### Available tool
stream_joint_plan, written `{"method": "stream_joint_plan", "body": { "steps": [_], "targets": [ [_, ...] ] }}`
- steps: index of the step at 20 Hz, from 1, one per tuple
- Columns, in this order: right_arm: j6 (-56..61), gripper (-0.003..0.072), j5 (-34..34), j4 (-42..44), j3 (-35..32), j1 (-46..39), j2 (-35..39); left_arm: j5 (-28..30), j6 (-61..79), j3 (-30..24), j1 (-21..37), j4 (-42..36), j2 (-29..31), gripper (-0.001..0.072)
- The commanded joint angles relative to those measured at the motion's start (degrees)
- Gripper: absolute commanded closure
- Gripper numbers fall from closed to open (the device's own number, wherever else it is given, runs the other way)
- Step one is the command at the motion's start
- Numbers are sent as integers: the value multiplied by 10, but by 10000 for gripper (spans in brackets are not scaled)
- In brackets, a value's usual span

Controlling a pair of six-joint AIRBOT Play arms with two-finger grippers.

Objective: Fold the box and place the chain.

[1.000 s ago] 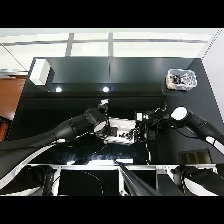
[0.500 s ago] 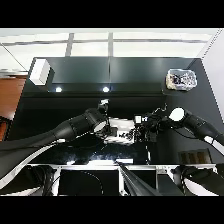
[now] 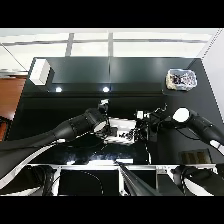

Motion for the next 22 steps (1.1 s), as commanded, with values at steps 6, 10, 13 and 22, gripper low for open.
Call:
{"method": "stream_joint_plan", "body": {
  "steps": [6,10,13,22],
  "targets": [
    [252,640,144,-25,85,0,153,0,0,0,0,0,0,677],
    [313,639,206,32,174,0,165,1,0,0,0,0,0,677],
    [326,640,181,130,177,5,159,12,0,0,0,0,0,677],
    [356,33,137,65,141,-15,135,15,0,0,0,0,0,677]
  ]
}}
